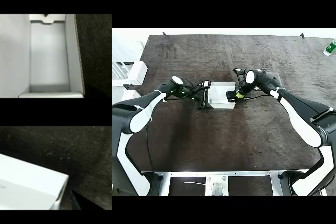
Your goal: Fold the box and place the chain.
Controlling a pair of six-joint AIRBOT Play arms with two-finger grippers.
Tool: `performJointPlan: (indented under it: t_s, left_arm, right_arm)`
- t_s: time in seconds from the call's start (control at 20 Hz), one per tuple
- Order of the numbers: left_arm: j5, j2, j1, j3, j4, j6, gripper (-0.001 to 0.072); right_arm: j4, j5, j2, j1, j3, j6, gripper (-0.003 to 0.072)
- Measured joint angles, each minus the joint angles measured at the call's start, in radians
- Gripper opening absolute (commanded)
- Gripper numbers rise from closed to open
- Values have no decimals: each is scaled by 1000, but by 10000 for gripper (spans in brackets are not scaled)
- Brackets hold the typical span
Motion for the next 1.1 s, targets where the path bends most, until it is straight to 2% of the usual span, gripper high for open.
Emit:
performJointPlan:
  t_s: [0.2, 0.35, 0.4, 0.65, 0.95, 1.05, 1.1]
  left_arm:
    - [0, 0, 0, 0, 0, 0, 527]
    - [0, 0, 0, 0, 0, -1, 527]
    - [0, 0, 0, 0, 0, -1, 527]
    - [0, 0, 0, 0, 0, -2, 527]
    - [1, 0, 0, 0, -3, -3, 527]
    - [-1, 0, 0, 0, -2, -3, 527]
    - [-1, 0, 0, 0, -2, -3, 528]
  right_arm:
    - [-100, 48, -26, 31, 51, 98, 423]
    - [-142, 61, -33, 51, 68, 158, 387]
    - [-154, 64, -34, 54, 70, 179, 351]
    - [-198, 71, -36, 60, 76, 261, 350]
    - [-212, 72, -37, 63, 77, 316, 210]
    - [-215, 72, -39, 66, 77, 326, 133]
    - [-215, 72, -40, 68, 77, 330, 131]
